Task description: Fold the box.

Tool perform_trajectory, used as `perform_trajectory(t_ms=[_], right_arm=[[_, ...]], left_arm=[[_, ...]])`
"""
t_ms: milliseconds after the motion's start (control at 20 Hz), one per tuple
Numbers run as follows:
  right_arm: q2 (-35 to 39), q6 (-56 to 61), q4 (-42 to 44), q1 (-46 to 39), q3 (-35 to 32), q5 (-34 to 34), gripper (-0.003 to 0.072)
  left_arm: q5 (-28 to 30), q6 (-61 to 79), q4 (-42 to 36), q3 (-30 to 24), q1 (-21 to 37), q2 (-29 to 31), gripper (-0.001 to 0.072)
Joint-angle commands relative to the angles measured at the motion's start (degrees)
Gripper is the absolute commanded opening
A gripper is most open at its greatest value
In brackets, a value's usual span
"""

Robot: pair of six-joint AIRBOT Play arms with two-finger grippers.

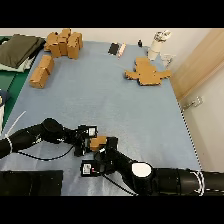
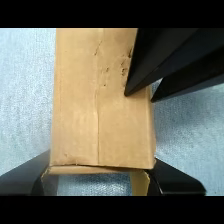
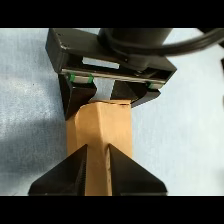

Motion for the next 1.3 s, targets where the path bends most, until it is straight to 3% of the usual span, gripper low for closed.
perform_trajectory(t_ms=[0, 650, 700, 750, 1250], right_arm=[[0.09, 0.42, -3.54, 0.07, 0.11, -1.07, 0.0193], [0.09, 1.09, -8.41, 0.04, 1.42, -4.35, 0.0192], [0.07, 1.49, -8.39, 0.02, 1.42, -4.35, 0.0146], [0.07, 1.49, -7.89, 0.00, 1.40, -4.33, 0.0095], [-1.86, 1.44, -0.85, -0.13, 1.33, -1.88, 0.0097]], left_arm=[[0.07, -0.11, -0.04, 0.02, 0.07, -0.04, 0.0548], [0.07, -0.11, -0.04, 0.02, 0.07, -0.04, 0.0548], [0.07, -0.11, -0.04, 0.02, 0.07, -0.04, 0.0547], [0.07, -0.11, -0.04, 0.02, 0.07, -0.04, 0.0547], [0.09, -0.11, -0.04, 0.02, 0.07, -0.04, 0.0548]])
